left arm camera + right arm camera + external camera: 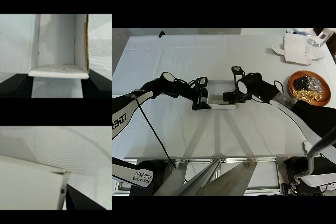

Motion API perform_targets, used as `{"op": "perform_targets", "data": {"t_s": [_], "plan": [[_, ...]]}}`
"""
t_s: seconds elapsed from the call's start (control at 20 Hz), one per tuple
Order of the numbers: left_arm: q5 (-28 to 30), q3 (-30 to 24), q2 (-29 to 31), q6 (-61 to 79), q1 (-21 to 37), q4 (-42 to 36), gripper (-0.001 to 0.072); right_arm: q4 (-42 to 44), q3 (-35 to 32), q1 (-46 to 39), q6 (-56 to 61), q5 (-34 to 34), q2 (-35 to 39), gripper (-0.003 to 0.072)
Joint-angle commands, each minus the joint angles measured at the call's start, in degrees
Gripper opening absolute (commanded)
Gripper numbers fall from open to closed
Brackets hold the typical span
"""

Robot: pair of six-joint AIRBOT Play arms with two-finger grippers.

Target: Fold the box and place the chain.

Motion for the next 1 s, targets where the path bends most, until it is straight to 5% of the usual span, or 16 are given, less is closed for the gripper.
{"op": "perform_targets", "data": {"t_s": [0.0,0.2,0.35,0.55,0.6,0.7,0.75,0.95], "plan": [[0.0,0.0,0.0,0.0,0.0,0.0,0.0395,-3.9,2.2,1.5,5.1,3.0,-2.0,0.0291],[0.0,0.0,0.0,0.0,0.0,0.0,0.0395,-6.1,2.2,2.0,11.6,4.3,-2.8,0.0206],[0.0,0.0,0.0,0.0,0.0,0.0,0.0395,-6.9,2.2,2.0,11.8,4.3,-2.9,0.0014],[0.0,0.0,0.0,0.0,0.0,0.0,0.0395,-7.3,2.2,2.0,14.1,4.1,-3.0,0.0014],[0.0,0.0,0.0,0.0,0.0,0.0,0.0395,-7.3,2.2,2.0,14.1,4.1,-3.0,0.0080],[0.0,0.0,0.0,0.0,0.0,0.0,0.0395,-7.3,2.2,2.0,14.0,4.1,-3.0,0.0508],[0.0,0.0,0.0,0.0,0.0,0.0,0.0395,-7.3,2.2,2.0,14.0,4.3,-2.9,0.0556],[0.0,0.0,0.0,0.0,0.0,0.0,0.0395,-7.3,2.2,2.0,13.8,7.9,-2.2,0.0556]]}}
